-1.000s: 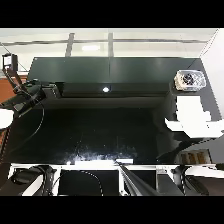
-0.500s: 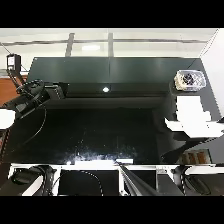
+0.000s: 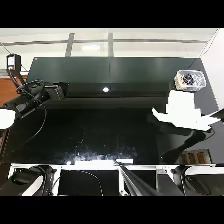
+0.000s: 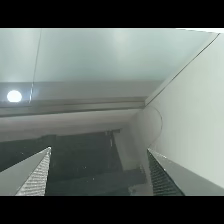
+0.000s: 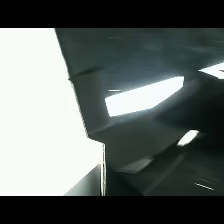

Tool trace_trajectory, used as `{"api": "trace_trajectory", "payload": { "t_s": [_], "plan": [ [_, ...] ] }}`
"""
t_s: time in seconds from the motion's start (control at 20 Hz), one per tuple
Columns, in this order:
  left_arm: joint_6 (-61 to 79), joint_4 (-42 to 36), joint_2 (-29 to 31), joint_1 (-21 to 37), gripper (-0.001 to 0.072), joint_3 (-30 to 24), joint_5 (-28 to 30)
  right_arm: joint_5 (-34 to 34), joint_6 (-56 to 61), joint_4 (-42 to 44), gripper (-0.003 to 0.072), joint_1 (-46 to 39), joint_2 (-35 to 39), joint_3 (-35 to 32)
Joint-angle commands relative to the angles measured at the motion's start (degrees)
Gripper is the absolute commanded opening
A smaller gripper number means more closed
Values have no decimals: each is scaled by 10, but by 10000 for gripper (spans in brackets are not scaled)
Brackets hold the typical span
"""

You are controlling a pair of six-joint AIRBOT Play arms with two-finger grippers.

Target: Fold the box and place the chain.

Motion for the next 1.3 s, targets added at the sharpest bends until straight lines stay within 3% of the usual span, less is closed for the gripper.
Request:
{"api": "trace_trajectory", "payload": {
  "t_s": [0.0,0.2,0.4,0.5,0.7,0.8,0.9,1.05,1.15,1.25],
  "plan": [
    [0,0,0,0,707,0,1,21,-1,59,13,46,15,-35],
    [0,-4,0,0,707,0,-5,27,-1,139,13,150,28,-85],
    [0,-17,-3,-1,707,0,-26,-3,-11,162,12,296,56,-131],
    [0,-17,-6,-2,707,0,-42,-47,-49,195,12,366,104,-180],
    [0,-34,-6,-18,707,0,-81,-223,-197,348,11,474,268,-359],
    [0,-34,-7,-35,707,-3,-105,-307,-238,389,11,512,328,-431],
    [0,-44,-9,-65,707,-26,-105,-349,-244,390,11,539,350,-472],
    [-86,-52,-33,-107,703,-70,-127,-354,-247,382,11,563,350,-501],
    [-138,-61,-70,-99,703,-73,-192,-351,-247,384,11,565,350,-503],
    [-129,-104,-109,-91,703,-73,-213,-352,-247,386,11,565,350,-503]
  ]
}}
